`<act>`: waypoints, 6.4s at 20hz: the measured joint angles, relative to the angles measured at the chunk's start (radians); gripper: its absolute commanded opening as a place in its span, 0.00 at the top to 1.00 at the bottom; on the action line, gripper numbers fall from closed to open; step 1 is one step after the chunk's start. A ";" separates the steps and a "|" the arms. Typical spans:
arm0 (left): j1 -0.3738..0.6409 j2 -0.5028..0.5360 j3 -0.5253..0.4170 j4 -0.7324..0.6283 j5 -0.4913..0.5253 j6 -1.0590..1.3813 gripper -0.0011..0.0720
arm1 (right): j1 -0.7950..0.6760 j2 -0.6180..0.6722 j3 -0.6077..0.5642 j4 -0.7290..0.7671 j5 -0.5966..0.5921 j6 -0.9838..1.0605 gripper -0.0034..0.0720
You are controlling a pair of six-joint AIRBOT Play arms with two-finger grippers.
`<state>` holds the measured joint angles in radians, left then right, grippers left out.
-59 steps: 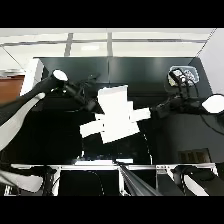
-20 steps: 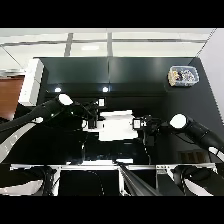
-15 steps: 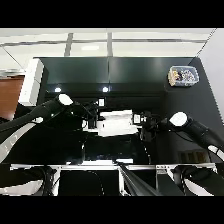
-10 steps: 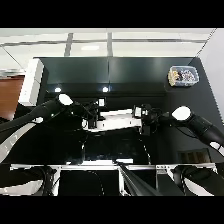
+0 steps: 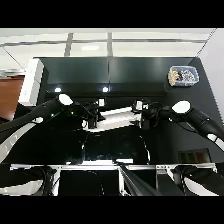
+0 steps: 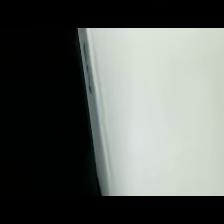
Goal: Fold the box and place the chain.
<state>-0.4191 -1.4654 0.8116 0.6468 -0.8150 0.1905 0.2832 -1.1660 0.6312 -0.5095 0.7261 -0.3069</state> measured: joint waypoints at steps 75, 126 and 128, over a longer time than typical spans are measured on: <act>0.108 0.332 0.038 0.262 -0.280 -0.623 0.95 | 0.084 -0.152 -0.025 -0.044 0.002 -0.020 0.34; 0.006 0.295 -0.215 0.124 0.020 -0.067 0.05 | 0.084 -0.152 -0.025 -0.045 0.004 -0.021 0.71; -0.014 0.268 -0.194 0.111 0.022 -0.064 0.39 | 0.084 -0.152 -0.025 -0.045 0.004 -0.021 0.71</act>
<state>-0.4335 -1.1973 0.6174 0.7578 -0.7929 0.1261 0.3676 -1.3182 0.6064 -0.5545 0.7303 -0.3283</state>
